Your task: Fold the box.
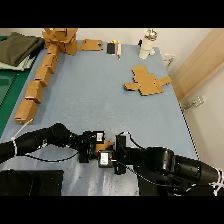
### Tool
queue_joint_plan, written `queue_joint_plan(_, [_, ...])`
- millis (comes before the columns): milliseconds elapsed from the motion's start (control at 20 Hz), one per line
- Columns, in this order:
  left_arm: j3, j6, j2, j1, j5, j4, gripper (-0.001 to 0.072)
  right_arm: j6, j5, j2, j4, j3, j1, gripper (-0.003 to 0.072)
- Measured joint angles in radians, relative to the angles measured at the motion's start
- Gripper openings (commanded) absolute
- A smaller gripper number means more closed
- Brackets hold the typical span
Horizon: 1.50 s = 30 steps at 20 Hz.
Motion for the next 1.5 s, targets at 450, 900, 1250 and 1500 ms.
queue_joint_plan(450, [0.0, 0.0, 0.0, 0.0, 0.0, 0.0, 0.0396, 0.089, -0.061, 0.1, 0.09, 0.024, 0.0, 0.0303])
queue_joint_plan(900, [0.0, -0.001, 0.0, 0.0, 0.0, 0.0, 0.0396, 1.05, -0.009, 0.325, 0.328, -0.174, 0.0, 0.0001])
queue_joint_plan(1250, [0.0, -0.001, 0.0, 0.0, 0.0, 0.0, 0.0396, 1.357, 0.528, 0.285, 0.484, -0.375, -0.027, 0.0002])
queue_joint_plan(1500, [0.0, -0.001, 0.0, 0.0, 0.0, 0.0, 0.0396, 1.399, 0.588, 0.209, 0.494, -0.397, -0.039, 0.0002])
